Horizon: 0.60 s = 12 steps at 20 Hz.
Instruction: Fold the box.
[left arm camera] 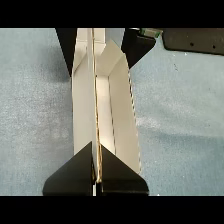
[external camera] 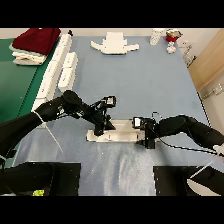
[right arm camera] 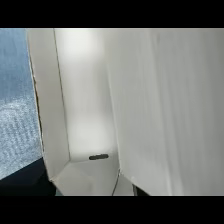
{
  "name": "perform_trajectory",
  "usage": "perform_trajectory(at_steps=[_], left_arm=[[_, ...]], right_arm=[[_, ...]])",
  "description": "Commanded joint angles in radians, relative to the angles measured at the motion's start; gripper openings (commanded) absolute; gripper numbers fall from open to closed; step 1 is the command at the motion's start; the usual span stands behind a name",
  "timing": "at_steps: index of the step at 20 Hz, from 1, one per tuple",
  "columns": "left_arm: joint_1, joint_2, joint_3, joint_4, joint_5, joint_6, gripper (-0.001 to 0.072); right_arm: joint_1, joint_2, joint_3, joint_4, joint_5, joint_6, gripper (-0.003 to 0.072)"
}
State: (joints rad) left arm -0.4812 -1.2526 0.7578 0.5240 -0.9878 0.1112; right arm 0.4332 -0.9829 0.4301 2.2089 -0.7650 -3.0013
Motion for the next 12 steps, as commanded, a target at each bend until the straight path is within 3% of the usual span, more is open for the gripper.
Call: perform_trajectory(at_steps=[1,4,12], left_arm=[[0.001,-0.001,0.0,0.0,0.001,0.0,0.0011],[0.001,-0.001,0.0,0.0,0.0,0.0,0.0011],[0.001,-0.001,0.0,0.0,0.001,0.0,0.0011]], right_arm=[[0.006,-0.018,0.0,-0.001,0.028,0.0,0.0629],[0.006,-0.035,-0.001,-0.003,0.024,0.0,0.0542],[0.006,-0.046,-0.002,-0.014,0.023,0.0,0.0531]])
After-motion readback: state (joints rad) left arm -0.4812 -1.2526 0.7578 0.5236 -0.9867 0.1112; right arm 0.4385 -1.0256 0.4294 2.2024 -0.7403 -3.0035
